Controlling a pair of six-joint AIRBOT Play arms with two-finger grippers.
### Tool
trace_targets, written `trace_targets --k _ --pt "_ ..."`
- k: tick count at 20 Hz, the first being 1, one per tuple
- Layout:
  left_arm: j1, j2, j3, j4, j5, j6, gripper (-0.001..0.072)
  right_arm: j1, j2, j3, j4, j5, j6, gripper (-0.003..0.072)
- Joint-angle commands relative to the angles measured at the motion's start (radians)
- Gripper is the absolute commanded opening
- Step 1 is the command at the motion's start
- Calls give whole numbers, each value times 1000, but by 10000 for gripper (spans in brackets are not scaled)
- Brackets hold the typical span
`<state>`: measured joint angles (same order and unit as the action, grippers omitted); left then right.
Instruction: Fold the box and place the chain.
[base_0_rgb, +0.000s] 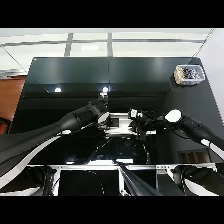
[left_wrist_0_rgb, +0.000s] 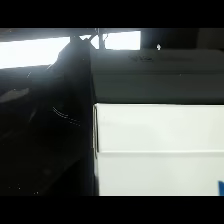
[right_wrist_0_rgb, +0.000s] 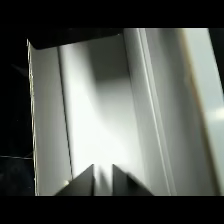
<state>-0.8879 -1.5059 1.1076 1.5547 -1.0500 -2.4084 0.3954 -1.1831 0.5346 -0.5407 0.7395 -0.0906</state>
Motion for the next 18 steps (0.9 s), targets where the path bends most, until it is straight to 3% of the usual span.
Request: trace_targets --k 1,2,3,4,5,6,7,9,11,13,15,18 --pt "0 1 1 0 -2 0 26 6 -5 1 5 2 5 65" --pt "0 1 1 0 -2 0 26 6 -5 1 6 -3 6 187" --pt "0 1 1 0 -2 0 26 5 -5 1 6 -5 6 374" --pt "0 1 1 0 -2 0 26 5 -5 1 5 -4 10 374" --pt "0 1 1 0 -2 0 26 5 -5 1 5 -3 18 159" --pt "0 1 1 0 -2 0 26 5 -5 1 5 -5 20 151" --pt "0 1 1 0 -2 0 26 5 -5 1 5 -11 28 329" --pt "0 1 1 0 -2 0 27 -5 -1 1 -18 -2 82 12" --pt "0 1 1 0 -1 0 26 -43 34 2 -71 45 283 9" --pt "0 1 1 0 -1 0 26 -137 119 18 -140 190 547 9" --pt "0 1 1 0 -2 0 26 -306 220 40 -203 323 808 9" --pt "0 1 1 0 0 0 27 -657 270 26 -400 336 1163 8"
